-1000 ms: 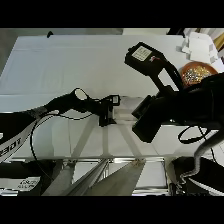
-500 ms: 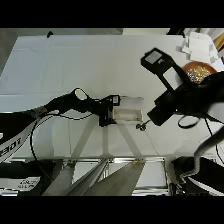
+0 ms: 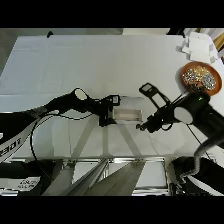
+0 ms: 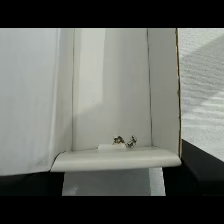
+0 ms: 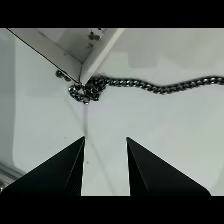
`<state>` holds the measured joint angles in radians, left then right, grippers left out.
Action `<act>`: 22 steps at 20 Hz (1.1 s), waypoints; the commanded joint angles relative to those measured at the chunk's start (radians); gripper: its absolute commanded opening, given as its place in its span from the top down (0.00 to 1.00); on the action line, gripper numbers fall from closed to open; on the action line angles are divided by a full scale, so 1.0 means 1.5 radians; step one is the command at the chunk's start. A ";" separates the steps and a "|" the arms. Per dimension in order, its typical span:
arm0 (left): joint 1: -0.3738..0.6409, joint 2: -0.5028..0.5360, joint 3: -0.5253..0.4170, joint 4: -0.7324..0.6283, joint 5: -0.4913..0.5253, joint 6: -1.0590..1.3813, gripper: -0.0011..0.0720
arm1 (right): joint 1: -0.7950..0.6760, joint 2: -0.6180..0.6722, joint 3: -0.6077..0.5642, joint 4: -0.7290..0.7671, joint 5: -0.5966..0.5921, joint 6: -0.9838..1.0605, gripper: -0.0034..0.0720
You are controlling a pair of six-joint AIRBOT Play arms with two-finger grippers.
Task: Fold the box and place the chain.
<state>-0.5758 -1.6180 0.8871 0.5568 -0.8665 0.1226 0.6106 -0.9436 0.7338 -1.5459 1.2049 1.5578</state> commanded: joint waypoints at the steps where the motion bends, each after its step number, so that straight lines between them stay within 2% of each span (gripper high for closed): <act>1: 0.001 0.000 0.000 0.000 -0.001 0.000 0.61 | -0.005 -0.004 -0.092 0.030 -0.104 -0.030 0.49; 3: 0.001 0.000 0.000 0.000 -0.001 0.000 0.61 | -0.005 -0.014 -0.113 0.039 -0.147 -0.033 0.37; 6: 0.001 0.000 0.000 0.000 -0.001 0.000 0.61 | -0.005 -0.047 -0.114 0.039 -0.195 -0.033 0.37; 9: 0.001 0.000 0.000 0.000 -0.001 0.000 0.61 | -0.005 -0.092 -0.114 0.041 -0.212 -0.033 0.38; 12: 0.001 0.000 0.000 0.000 -0.001 0.000 0.61 | -0.005 -0.107 -0.114 0.041 -0.230 -0.033 0.45; 14: 0.001 0.000 0.000 0.000 -0.001 0.000 0.61 | -0.005 -0.107 -0.114 0.041 -0.237 -0.033 0.57; 21: 0.001 0.000 0.000 0.000 -0.001 0.000 0.61 | -0.005 -0.126 -0.114 0.056 -0.240 -0.032 0.58; 22: 0.001 0.000 0.000 0.000 -0.001 0.000 0.61 | -0.005 -0.126 -0.114 0.060 -0.241 -0.032 0.66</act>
<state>-0.5758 -1.6180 0.8871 0.5568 -0.8680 0.1223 0.6029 -1.1217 0.5640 -1.4796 0.8497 1.5089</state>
